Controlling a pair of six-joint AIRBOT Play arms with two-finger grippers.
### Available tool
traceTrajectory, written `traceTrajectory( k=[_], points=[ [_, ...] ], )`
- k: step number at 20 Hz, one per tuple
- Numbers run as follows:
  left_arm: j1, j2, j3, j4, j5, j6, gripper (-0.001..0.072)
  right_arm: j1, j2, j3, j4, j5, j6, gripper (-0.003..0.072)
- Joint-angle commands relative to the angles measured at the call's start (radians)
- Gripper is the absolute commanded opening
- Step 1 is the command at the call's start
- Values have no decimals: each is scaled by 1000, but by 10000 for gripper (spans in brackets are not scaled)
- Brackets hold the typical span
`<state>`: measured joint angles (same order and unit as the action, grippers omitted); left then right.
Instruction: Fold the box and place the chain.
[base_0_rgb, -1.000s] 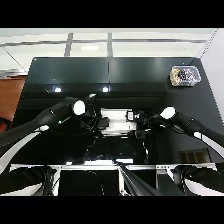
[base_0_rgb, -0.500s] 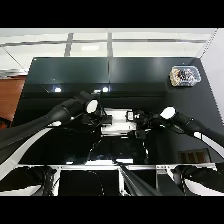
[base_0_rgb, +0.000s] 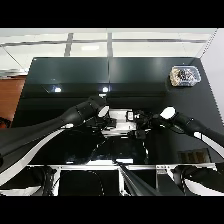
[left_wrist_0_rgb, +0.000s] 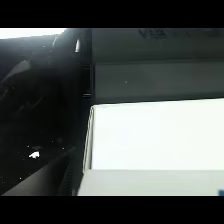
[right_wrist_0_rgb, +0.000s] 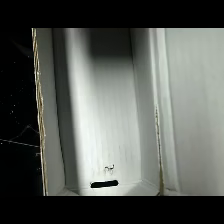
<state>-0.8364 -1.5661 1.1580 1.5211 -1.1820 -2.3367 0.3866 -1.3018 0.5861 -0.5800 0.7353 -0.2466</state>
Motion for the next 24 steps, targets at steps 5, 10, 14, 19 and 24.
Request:
traceTrajectory(
  k=[5,10,14,19,24],
  points=[
    [-4,-5,12,11,12,-17,94,0,0,1,0,0,0,169],
    [-4,-5,12,6,14,-24,31,0,0,1,0,0,0,169],
    [-2,3,12,16,-10,-32,336,0,0,1,0,0,0,169],
    [9,8,12,3,-9,-31,382,0,0,1,0,0,0,169],
    [17,10,11,-34,19,-62,314,0,0,1,0,0,0,169]
  ],
)
